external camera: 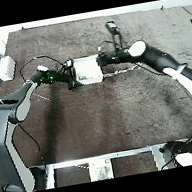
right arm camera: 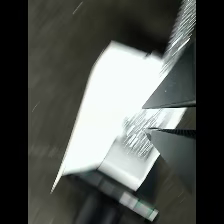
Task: Fold the box and place the chain.
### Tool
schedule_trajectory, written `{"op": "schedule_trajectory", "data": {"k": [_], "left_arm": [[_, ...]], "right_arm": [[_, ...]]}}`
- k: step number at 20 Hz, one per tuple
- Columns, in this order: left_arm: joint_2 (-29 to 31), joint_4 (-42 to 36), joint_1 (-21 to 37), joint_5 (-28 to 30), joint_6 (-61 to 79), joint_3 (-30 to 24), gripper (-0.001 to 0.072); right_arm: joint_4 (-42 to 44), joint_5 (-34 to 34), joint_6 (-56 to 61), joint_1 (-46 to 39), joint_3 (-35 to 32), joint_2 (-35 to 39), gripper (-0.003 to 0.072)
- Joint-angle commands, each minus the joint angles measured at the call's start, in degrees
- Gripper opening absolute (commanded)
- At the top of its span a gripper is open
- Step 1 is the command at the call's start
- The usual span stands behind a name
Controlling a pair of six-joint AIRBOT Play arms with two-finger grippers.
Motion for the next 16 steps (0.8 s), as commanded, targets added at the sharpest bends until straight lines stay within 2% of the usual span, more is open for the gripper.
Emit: {"op": "schedule_trajectory", "data": {"k": [1, 4, 6, 7, 8, 9, 16], "left_arm": [[0.02, 0.0, 0.04, 0.0, 0.0, 0.04, 0.0254], [0.02, 0.0, 0.04, 0.0, 0.0, 0.02, 0.0254], [0.02, 0.0, 0.04, 0.0, 0.0, 0.02, 0.0254], [0.02, 0.0, 0.04, 0.0, 0.0, 0.04, 0.0254], [0.02, 0.0, 0.04, 0.0, 0.0, 0.04, 0.0254], [0.02, 0.02, 0.04, 0.0, 0.0, 0.02, 0.0254], [0.02, 0.0, 0.04, 0.0, 0.0, 0.04, 0.0254]], "right_arm": [[-0.37, 2.27, 0.98, -8.76, -9.68, 7.3, 0.0188], [-1.05, -3.41, 4.59, -15.91, -21.11, 13.0, 0.019], [-1.05, -8.44, 6.01, -19.63, -25.77, 12.92, 0.0191], [-0.87, -10.51, 6.51, -20.76, -26.75, 12.02, 0.0224], [-0.79, -12.02, 7.87, -21.44, -26.88, 10.49, 0.0409], [-0.11, -13.55, 8.02, -21.62, -26.62, 8.81, 0.0373], [3.08, -19.45, 9.33, -18.95, -18.08, -4.44, 0.0374]]}}
